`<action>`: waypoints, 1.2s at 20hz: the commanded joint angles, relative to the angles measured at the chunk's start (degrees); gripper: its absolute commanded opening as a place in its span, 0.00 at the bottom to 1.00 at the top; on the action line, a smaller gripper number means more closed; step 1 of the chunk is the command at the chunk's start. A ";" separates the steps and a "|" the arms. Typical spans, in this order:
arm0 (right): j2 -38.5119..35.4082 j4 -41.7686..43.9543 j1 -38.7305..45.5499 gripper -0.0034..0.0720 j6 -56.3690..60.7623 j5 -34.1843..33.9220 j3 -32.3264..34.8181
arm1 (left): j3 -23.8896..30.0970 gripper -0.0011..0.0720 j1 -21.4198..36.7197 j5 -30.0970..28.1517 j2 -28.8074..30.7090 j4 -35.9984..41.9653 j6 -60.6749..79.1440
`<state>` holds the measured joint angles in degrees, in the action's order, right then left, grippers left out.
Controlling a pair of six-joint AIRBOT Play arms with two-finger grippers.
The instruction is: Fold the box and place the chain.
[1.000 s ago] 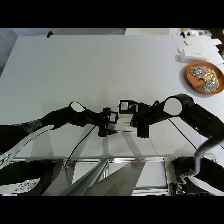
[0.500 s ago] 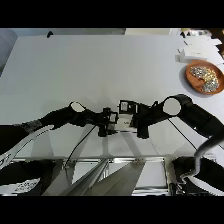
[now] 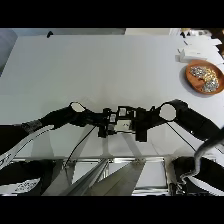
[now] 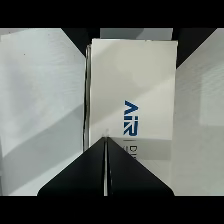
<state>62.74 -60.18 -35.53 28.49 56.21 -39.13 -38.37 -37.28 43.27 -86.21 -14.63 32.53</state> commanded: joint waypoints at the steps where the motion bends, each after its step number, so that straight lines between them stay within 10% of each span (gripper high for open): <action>1: 0.94 -0.20 -0.11 0.07 0.20 -1.01 0.22 | 0.00 0.03 0.04 -0.15 0.00 0.04 0.02; 18: -11.04 -3.56 -0.11 0.07 11.56 1.62 0.17 | 0.00 0.03 0.04 -0.15 0.00 0.04 0.02; 24: -19.47 -30.75 0.61 0.07 39.82 15.69 0.17 | 0.00 0.03 0.04 -0.17 0.00 0.04 0.02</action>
